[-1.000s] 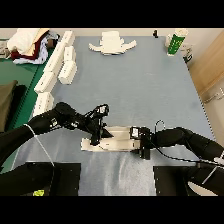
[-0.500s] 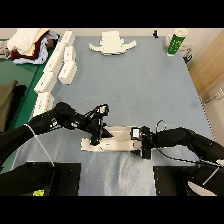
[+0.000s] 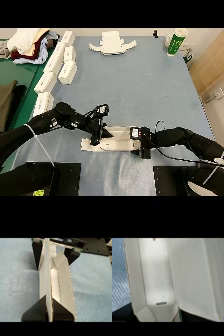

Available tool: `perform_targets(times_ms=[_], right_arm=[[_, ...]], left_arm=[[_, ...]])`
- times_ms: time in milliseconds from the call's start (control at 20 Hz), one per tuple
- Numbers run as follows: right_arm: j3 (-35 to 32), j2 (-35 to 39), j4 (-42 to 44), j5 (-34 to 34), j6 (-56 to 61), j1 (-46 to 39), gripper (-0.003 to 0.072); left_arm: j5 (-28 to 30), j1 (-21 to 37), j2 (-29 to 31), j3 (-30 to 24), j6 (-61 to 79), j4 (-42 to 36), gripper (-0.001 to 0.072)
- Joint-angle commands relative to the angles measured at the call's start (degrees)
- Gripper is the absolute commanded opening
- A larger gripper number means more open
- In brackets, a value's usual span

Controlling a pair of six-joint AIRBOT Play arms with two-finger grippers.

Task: Fold the box.

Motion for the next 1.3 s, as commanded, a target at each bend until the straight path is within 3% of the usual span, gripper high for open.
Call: perform_targets(times_ms=[0,50,1250], right_arm=[[0.02,-0.22,0.02,0.11,0.0,0.02,0.0579],[0.02,-0.22,0.02,-0.04,0.0,0.02,0.0517],[0.02,-0.22,-1.81,-0.42,0.02,0.02,0.0517]], left_arm=[[0.02,0.04,-0.02,0.04,0.0,0.02,0.0013],[0.04,0.04,-0.02,0.04,0.0,0.02,0.0014],[0.02,0.04,-0.02,0.04,0.0,0.02,0.0014]])
